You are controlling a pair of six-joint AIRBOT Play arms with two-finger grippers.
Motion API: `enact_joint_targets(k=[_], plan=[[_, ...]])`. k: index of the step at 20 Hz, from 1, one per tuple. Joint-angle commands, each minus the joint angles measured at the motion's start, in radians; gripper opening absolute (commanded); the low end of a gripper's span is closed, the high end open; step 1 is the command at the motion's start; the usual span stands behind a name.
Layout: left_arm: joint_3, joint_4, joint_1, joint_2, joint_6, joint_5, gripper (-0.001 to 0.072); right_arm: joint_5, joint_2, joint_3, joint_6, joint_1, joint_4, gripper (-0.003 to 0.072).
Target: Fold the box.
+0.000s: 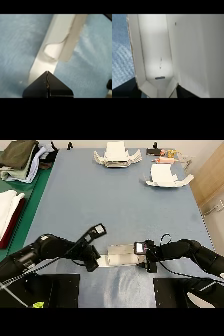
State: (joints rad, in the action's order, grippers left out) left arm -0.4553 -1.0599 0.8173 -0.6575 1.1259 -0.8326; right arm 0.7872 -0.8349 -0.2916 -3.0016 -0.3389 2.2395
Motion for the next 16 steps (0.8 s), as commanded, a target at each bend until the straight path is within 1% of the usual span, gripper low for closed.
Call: enact_joint_targets(k=[1, 2, 4, 5, 7, 9, 11, 13, 16], plan=[[-0.017, -0.137, -0.097, 0.154, 0.395, -0.168, 0.0015, 0.000, 0.001, 0.000, 0.000, 0.000, 0.000, 0.0472], [-0.016, -0.152, -0.133, 0.182, 0.467, -0.208, 0.0016, 0.000, 0.001, 0.000, 0.000, 0.000, 0.000, 0.0472], [-0.007, -0.175, -0.199, 0.198, 0.580, -0.283, 0.0016, 0.000, 0.001, 0.000, 0.000, 0.000, 0.000, 0.0473], [0.006, -0.171, -0.226, 0.193, 0.617, -0.294, 0.0016, 0.000, 0.001, 0.000, 0.000, 0.000, 0.000, 0.0473], [0.038, -0.145, -0.243, 0.165, 0.636, -0.286, 0.0016, 0.000, 0.001, 0.000, 0.000, 0.000, 0.000, 0.0473], [0.072, -0.074, -0.243, 0.111, 0.636, -0.240, 0.0015, 0.000, 0.001, 0.000, 0.000, 0.000, 0.000, 0.0472], [0.091, -0.008, -0.231, 0.047, 0.610, -0.159, 0.0015, 0.000, 0.001, 0.000, 0.000, 0.000, 0.000, 0.0472], [0.090, 0.057, -0.186, -0.029, 0.568, -0.073, 0.0015, 0.000, 0.001, 0.000, 0.000, 0.000, 0.000, 0.0472], [0.090, 0.083, -0.097, -0.139, 0.565, -0.010, 0.0015, 0.000, 0.001, 0.000, 0.000, 0.000, 0.000, 0.0472]])
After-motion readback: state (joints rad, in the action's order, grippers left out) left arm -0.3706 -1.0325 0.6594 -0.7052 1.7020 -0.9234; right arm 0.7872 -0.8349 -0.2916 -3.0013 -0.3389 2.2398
